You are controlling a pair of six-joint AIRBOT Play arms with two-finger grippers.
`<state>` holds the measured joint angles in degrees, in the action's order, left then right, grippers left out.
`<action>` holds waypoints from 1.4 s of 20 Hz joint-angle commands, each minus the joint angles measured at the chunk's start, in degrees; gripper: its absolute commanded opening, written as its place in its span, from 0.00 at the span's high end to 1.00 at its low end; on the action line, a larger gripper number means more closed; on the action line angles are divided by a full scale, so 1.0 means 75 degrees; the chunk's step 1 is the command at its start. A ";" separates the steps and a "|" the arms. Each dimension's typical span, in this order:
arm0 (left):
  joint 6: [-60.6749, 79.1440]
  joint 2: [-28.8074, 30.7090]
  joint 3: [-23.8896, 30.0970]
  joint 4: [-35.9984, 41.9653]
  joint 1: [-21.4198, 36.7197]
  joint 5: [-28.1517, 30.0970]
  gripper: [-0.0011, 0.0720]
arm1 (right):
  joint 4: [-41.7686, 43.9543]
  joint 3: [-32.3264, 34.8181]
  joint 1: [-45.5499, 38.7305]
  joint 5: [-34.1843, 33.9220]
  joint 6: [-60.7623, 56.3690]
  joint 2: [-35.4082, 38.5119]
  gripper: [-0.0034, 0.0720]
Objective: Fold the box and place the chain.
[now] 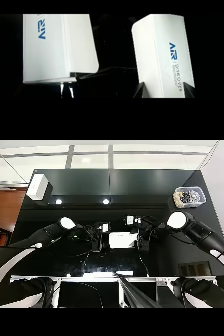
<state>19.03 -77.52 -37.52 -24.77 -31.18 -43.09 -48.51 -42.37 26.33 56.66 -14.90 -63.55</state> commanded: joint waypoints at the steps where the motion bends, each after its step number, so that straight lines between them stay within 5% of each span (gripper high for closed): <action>1: 0.0000 -0.0006 -0.0006 0.0000 -0.0003 0.0000 0.44 | -0.0015 0.0000 0.0029 -0.0047 0.0023 -0.0023 0.22; 3: 0.0000 -0.0006 -0.0006 0.0000 -0.0003 0.0000 0.44 | -0.0012 0.0000 0.0029 -0.0050 0.0020 -0.0023 0.23; 5: 0.0000 -0.0006 -0.0006 0.0000 -0.0003 0.0000 0.44 | -0.0012 0.0000 0.0029 -0.0047 0.0017 -0.0023 0.39; 14: 0.0000 -0.0006 -0.0006 0.0000 -0.0003 0.0000 0.44 | 0.0009 -0.0055 0.0029 -0.0087 0.0017 -0.0020 0.38; 16: 0.0000 -0.0006 -0.0006 0.0000 -0.0003 0.0000 0.44 | 0.0000 -0.0105 0.0032 -0.0073 0.0026 -0.0020 0.10; 24: 0.0000 -0.0006 -0.0006 0.0000 -0.0003 0.0000 0.44 | -0.0376 -0.0236 0.0280 0.0405 0.0079 -0.0020 0.10; 28: 0.0000 -0.0006 -0.0006 0.0000 -0.0003 0.0000 0.44 | -0.0874 -0.0221 0.0265 -0.0163 0.0050 -0.0023 0.10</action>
<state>19.00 -77.52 -37.52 -24.75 -31.18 -43.09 -52.80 -43.99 28.10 57.28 -14.35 -63.68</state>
